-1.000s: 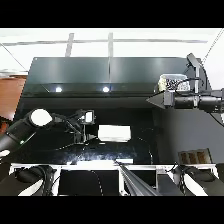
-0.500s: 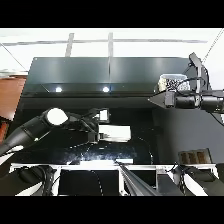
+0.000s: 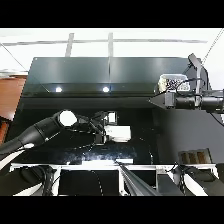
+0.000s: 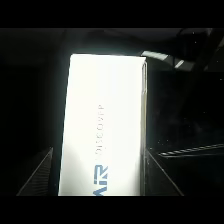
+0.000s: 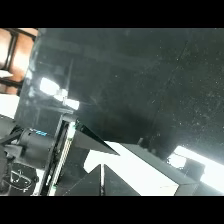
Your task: Fold the box and place the chain.
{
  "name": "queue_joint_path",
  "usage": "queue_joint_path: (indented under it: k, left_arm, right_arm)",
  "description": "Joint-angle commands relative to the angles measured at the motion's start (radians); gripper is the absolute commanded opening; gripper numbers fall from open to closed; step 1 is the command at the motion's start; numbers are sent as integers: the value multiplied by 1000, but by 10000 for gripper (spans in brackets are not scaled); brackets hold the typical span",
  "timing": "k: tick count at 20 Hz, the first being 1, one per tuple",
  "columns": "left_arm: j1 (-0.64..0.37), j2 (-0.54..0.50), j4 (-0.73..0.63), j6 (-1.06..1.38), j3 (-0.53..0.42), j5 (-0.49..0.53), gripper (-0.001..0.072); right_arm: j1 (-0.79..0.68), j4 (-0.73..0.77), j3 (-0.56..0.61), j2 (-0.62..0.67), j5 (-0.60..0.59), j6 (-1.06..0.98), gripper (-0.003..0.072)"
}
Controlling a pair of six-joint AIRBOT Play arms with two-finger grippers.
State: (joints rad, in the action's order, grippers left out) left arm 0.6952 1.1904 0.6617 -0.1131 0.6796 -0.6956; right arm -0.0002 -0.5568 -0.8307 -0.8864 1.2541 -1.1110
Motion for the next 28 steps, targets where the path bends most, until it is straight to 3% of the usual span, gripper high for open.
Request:
queue_joint_path:
  k: [1, 8, 15, 16, 17, 18, 19, 23, 28]
  left_arm:
    - [3, 30, -1, 0, 1, 3, 718]
    - [4, 51, -1, -1, 0, -4, 717]
    - [19, 136, 30, -60, 1, 5, 693]
    - [21, 134, 41, -72, 2, 3, 622]
    - [21, 132, 66, -93, 6, -11, 421]
    - [19, 127, 106, -103, 17, -47, 318]
    - [7, 115, 138, -133, 31, -79, 313]
    - [-188, 34, 217, -237, 102, -175, 293]
    - [-666, 13, 224, -410, 236, -159, 294]
  right_arm:
    - [0, -3, -1, 1, 0, 0, 30]
    - [0, -39, -1, 1, 0, 0, 31]
    - [0, -40, -1, 1, -2, 0, 31]
    - [0, -40, -1, 1, -2, 0, 31]
    - [0, -40, -1, 1, -2, 0, 30]
    - [0, -40, -1, 1, -10, 0, 31]
    - [0, -40, -1, 1, -17, 0, 31]
    - [0, -40, -1, 1, -49, 0, 30]
    - [0, -45, -1, 1, -70, 0, 31]
